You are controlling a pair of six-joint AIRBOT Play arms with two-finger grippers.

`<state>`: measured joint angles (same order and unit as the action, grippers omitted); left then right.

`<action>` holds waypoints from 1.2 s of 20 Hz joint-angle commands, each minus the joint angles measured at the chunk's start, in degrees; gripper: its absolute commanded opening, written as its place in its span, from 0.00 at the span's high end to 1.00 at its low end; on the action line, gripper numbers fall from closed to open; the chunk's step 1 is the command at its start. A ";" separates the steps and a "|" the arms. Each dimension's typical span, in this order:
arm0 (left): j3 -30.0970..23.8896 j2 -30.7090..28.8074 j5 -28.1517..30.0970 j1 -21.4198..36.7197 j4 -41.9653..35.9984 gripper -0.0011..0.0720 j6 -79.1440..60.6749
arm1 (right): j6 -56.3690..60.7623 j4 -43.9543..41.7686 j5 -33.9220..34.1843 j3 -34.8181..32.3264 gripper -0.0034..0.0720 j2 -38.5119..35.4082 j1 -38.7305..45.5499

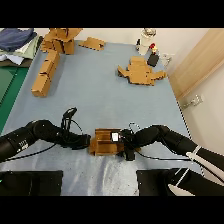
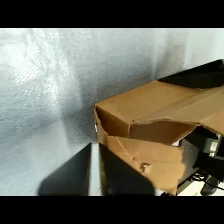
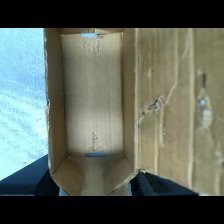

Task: Fold the box.

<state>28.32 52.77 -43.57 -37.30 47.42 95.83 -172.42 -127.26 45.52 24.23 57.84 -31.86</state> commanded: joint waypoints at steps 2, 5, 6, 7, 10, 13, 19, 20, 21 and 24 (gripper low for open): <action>1.97 -0.02 -3.93 3.08 0.28 0.57 -0.26 | 0.02 -0.02 -0.02 0.00 0.29 0.00 -0.02; 2.51 -0.04 -5.18 3.08 -1.14 0.57 -0.70 | 0.02 -0.02 -0.02 -0.02 0.29 0.00 -0.02; 2.93 -0.02 -6.05 2.99 -1.25 0.57 -1.29 | 0.02 0.00 -0.02 -0.02 0.29 0.00 -0.02; 3.32 -0.04 -6.93 2.99 -1.55 0.57 -1.92 | 0.02 -0.02 -0.02 -0.02 0.29 0.00 -0.02; 3.45 0.02 -6.91 2.99 -5.51 0.32 -6.34 | 0.02 -0.02 -0.02 0.00 0.29 0.00 -0.02; 3.45 0.11 -5.14 2.23 -8.85 0.31 -9.68 | 0.02 0.00 -0.02 -0.02 0.29 0.00 -0.02; 3.39 2.67 -5.99 1.57 -10.78 0.32 -9.25 | 0.02 -0.02 -0.02 -0.02 0.29 0.00 -0.02; 3.41 2.86 -5.70 1.57 -11.80 0.32 -9.27 | 0.02 0.00 -0.04 -0.02 0.29 0.00 -0.02; 3.41 2.91 -5.01 1.57 -11.93 0.32 -9.29 | 0.02 -0.02 -0.02 -0.02 0.29 0.00 -0.02; 3.41 2.97 -5.07 1.55 -11.89 0.31 -9.97 | 0.02 -0.02 -0.02 -0.02 0.29 0.00 -0.02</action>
<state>31.68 55.44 -48.53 -35.73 36.40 86.50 -172.42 -127.26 45.52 24.23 57.84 -31.86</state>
